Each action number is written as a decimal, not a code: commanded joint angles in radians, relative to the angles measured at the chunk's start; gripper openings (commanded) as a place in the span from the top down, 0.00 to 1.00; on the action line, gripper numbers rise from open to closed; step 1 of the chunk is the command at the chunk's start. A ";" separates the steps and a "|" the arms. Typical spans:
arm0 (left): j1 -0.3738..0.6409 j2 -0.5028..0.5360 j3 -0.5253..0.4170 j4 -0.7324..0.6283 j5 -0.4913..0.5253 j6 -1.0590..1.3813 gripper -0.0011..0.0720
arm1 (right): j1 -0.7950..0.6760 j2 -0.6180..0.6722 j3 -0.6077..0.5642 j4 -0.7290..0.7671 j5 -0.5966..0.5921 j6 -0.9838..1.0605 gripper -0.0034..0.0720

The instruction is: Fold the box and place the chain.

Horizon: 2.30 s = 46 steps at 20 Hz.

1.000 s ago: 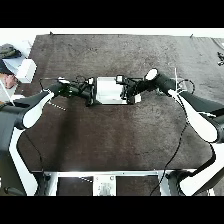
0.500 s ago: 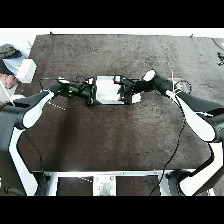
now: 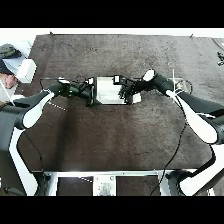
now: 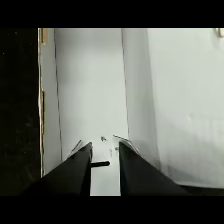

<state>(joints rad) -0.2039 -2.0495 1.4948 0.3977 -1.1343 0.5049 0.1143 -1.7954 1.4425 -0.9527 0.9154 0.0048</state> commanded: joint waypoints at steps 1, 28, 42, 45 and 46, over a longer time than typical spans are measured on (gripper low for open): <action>0.000 -0.001 0.000 0.002 0.000 0.000 0.60 | 0.000 0.037 0.000 -0.157 -0.004 0.116 0.68; 0.000 -0.001 0.000 0.002 0.000 0.000 0.60 | -0.341 0.061 -0.257 0.213 0.026 0.842 0.90; 0.000 -0.001 0.000 0.002 0.000 0.000 0.60 | -0.270 0.033 -0.173 0.440 0.188 0.732 0.83; 0.000 -0.001 0.000 0.002 0.000 0.000 0.60 | -0.222 0.033 -0.119 0.347 0.184 0.735 0.53; 0.000 -0.001 0.000 0.002 0.000 0.000 0.60 | -0.210 0.033 -0.111 0.321 0.183 0.747 0.31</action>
<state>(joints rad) -0.2047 -2.0495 1.4948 0.3992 -1.1347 0.5049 -0.1287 -1.7618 1.2957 -0.5583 1.0977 0.7399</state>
